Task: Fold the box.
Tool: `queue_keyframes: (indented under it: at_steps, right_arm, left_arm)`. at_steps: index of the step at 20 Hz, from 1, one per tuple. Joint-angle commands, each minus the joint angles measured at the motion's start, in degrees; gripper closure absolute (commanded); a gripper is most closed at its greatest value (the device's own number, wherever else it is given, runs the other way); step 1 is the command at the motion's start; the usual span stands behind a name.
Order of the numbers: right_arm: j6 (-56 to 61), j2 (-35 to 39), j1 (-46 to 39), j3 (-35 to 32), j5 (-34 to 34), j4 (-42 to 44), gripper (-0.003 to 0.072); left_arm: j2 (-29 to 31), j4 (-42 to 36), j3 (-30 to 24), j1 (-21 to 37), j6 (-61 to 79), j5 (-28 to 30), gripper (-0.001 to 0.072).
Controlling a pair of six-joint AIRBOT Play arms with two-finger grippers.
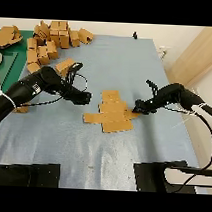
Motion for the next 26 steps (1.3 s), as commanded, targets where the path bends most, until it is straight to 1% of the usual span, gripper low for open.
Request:
queue_keyframes:
  at_steps: [1,2,3,4,5,7,9,10,13,14,15,16,18,20,23,26]
  right_arm:
    - [-0.4,0.0,2.2,0.0,-2.9,1.6,0.0542]
    - [-0.4,0.0,3.2,0.0,-2.9,1.6,0.0542]
    - [-0.7,0.0,4.2,0.0,-2.9,1.7,0.0617]
    - [-1.4,0.0,5.2,0.0,-2.8,1.8,0.068]
    - [-2.0,0.0,6.2,0.0,-2.8,1.8,0.068]
    - [-2.8,0.3,8.1,-0.1,-2.8,2.9,0.0681]
    - [-4.4,2.4,10.8,-1.8,-1.7,6.3,0.0682]
    - [-5.5,4.2,12.4,-3.5,0.3,7.8,0.0682]
    - [-5.7,12.3,17.2,-10.0,10.1,9.3,0.0682]
    - [-5.7,14.5,17.9,-11.8,11.3,9.3,0.0682]
    - [-5.7,16.5,18.1,-13.7,11.3,9.6,0.0682]
    - [-5.7,18.1,18.4,-15.5,11.4,9.9,0.0682]
    - [-5.7,21.2,18.7,-19.3,12.1,12.5,0.0682]
    - [-5.7,23.5,18.9,-21.9,12.4,16.0,0.0682]
    - [-5.7,24.1,21.8,-22.6,12.4,17.0,0.0682]
    - [-5.7,23.6,24.3,-22.6,13.3,17.0,0.0682]
  left_arm:
    - [0.0,-1.4,0.1,0.4,-1.4,-3.4,0.0698]
    - [0.0,-1.4,0.1,1.0,-2.2,-4.2,0.0697]
    - [0.0,-1.5,0.1,1.7,-2.5,-4.9,0.0597]
    - [0.0,-1.8,0.1,2.6,-3.5,-5.6,0.0313]
    - [0.0,-1.9,0.1,3.7,-4.1,-6.0,0.0257]
    - [0.0,-1.9,0.1,5.9,-4.0,-7.1,0.0257]
    - [0.0,-1.9,0.0,8.2,-3.2,-8.9,0.0257]
    - [0.0,-1.9,-0.3,9.2,-3.0,-9.4,0.0256]
    - [-0.1,-1.9,-3.4,11.3,-2.2,-9.7,0.0254]
    - [-0.1,-1.9,-4.8,12.0,-1.8,-9.5,0.0254]
    - [-0.1,-1.9,-6.3,12.3,-1.2,-8.8,0.024]
    - [-0.1,-2.2,-7.7,12.5,-0.4,-8.1,0.0179]
    - [-0.1,-2.7,-10.3,12.6,0.3,-6.2,0.0176]
    - [-0.1,-6.0,-12.7,12.6,3.0,-3.6,0.0176]
    - [-0.1,-14.1,-14.8,12.6,10.7,-1.5,0.0177]
    - [-1.5,-15.7,-14.9,12.6,13.6,-0.7,0.0177]
